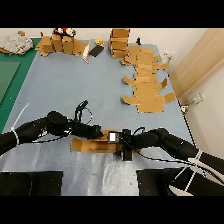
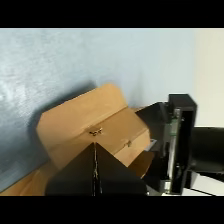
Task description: Fold the box.
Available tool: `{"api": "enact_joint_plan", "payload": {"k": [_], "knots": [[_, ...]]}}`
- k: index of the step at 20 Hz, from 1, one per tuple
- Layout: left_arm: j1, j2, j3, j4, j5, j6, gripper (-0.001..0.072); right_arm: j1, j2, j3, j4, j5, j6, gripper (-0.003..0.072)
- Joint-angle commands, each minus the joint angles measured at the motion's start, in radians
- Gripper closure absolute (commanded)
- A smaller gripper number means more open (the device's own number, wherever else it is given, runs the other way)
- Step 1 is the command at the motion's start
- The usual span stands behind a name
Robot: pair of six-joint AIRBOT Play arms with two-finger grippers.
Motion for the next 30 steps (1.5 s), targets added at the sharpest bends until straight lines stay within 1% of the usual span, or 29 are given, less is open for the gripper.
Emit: {"api": "enact_joint_plan", "payload": {"k": [1, 4, 7, 10, 12, 18, 21, 23, 26, 28, 30], "knots": [[0.002, -0.001, 0.002, 0.127, -0.031, -0.105, 0.0701, 0.001, 0.0, 0.0, 0.0, 0.002, 0.001, 0.0176], [0.002, -0.001, 0.009, 0.13, -0.053, -0.105, 0.0701, 0.001, 0.0, 0.0, -0.001, 0.002, 0.001, 0.0176], [0.009, -0.001, 0.024, 0.138, -0.048, -0.1, 0.0701, 0.001, 0.0, 0.0, -0.001, 0.002, 0.001, 0.0176], [0.063, -0.001, 0.054, 0.137, -0.058, -0.079, 0.07, 0.001, 0.0, 0.0, -0.003, 0.002, 0.001, 0.0176], [0.104, -0.001, 0.072, 0.137, -0.094, -0.024, 0.07, 0.001, 0.0, 0.0, -0.005, 0.002, 0.001, 0.0175], [0.196, 0.019, 0.103, 0.133, -0.183, 0.275, 0.07, 0.001, 0.0, 0.0, -0.005, 0.002, 0.001, 0.0175], [0.257, 0.077, 0.103, 0.135, -0.269, 0.466, 0.07, 0.001, 0.0, 0.0, -0.005, 0.002, 0.001, 0.0175], [0.27, 0.133, 0.103, 0.171, -0.306, 0.55, 0.0701, 0.001, 0.0, 0.0, -0.005, 0.002, 0.001, 0.0175], [0.25, 0.232, 0.09, 0.333, -0.329, 0.566, 0.0702, 0.001, 0.0, 0.0, -0.004, 0.002, 0.001, 0.0175], [0.219, 0.317, 0.045, 0.43, -0.346, 0.611, 0.0702, 0.001, 0.0, 0.0, -0.004, 0.002, 0.0, 0.0175], [0.18, 0.378, -0.009, 0.486, -0.356, 0.692, 0.0699, 0.001, 0.0, 0.0, -0.005, 0.002, 0.0, 0.0176]]}}
